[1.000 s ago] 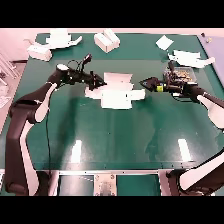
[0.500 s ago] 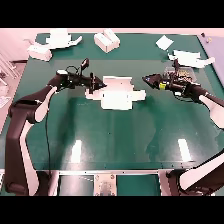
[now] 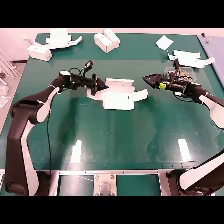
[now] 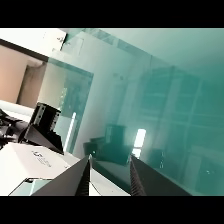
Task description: Fold the box and place the chain.
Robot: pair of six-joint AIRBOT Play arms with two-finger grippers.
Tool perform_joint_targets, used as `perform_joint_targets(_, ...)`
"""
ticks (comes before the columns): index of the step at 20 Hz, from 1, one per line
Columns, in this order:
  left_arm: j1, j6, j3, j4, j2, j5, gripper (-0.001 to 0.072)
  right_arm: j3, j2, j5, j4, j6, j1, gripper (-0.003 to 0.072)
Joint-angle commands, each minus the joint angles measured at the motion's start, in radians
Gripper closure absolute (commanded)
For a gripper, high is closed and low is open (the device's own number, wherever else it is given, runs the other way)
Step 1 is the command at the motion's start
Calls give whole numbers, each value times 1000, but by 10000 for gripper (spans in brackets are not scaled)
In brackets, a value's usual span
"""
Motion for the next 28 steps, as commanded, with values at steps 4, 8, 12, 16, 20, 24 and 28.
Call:
perform_joint_targets(4, -17, -15, -1, 15, 0, 11, 693, 1, 0, 10, -2, -12, -3, 388)
perform_joint_targets(8, -30, 4, -64, -9, 0, 31, 693, 1, 0, 52, -13, -12, -26, 342)
perform_joint_targets(12, -32, 34, -66, -55, 1, 30, 693, 1, 0, 90, -14, -12, -49, 343)
perform_joint_targets(16, -33, 41, -66, -26, 0, 42, 692, 1, 0, 130, -18, -47, -50, 354)
perform_joint_targets(20, -33, 42, -66, -10, 0, 47, 692, 1, 0, 193, -6, -166, -50, 353)
perform_joint_targets(24, -33, 41, -66, -3, 0, 51, 689, 1, 0, 196, 47, -166, -51, 351)
perform_joint_targets(28, -33, 40, -66, -2, 0, 51, 687, 1, 0, 246, 43, -230, -50, 348)
